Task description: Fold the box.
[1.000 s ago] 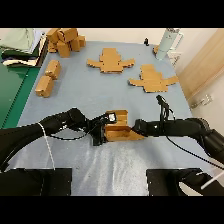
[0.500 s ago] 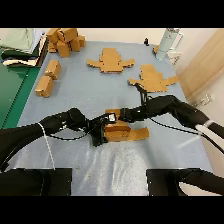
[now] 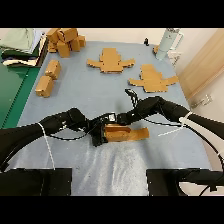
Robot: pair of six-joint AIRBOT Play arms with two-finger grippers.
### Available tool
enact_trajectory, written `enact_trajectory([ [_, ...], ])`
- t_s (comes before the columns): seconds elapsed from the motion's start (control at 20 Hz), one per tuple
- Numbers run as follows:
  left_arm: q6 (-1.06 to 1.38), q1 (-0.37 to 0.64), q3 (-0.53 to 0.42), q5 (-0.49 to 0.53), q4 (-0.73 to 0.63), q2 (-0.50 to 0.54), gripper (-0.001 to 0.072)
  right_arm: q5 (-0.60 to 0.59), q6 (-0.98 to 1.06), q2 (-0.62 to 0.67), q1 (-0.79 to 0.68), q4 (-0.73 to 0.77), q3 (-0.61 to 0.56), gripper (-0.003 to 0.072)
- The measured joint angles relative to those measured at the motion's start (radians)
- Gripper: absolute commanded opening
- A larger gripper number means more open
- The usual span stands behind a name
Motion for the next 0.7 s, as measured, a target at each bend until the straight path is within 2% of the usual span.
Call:
enact_trajectory([
  [0.25,0.0,0.0,0.0,0.0,0.0,0.0,0.0481,-0.035,-0.076,0.058,0.0,-0.004,0.014,0.0],
  [0.45,0.0,0.0,0.0,0.0,0.0,0.0,0.048,-0.098,-0.122,0.217,0.0,-0.034,0.017,0.0],
  [0.65,0.0,0.0,0.0,0.0,0.0,0.0,0.0481,-0.238,-0.14,0.394,0.004,-0.069,-0.04,0.0002],
  [0.7,0.0,0.0,0.0,0.0,0.0,0.0,0.0481,-0.282,-0.145,0.439,0.011,-0.08,-0.071,0.0078],
])
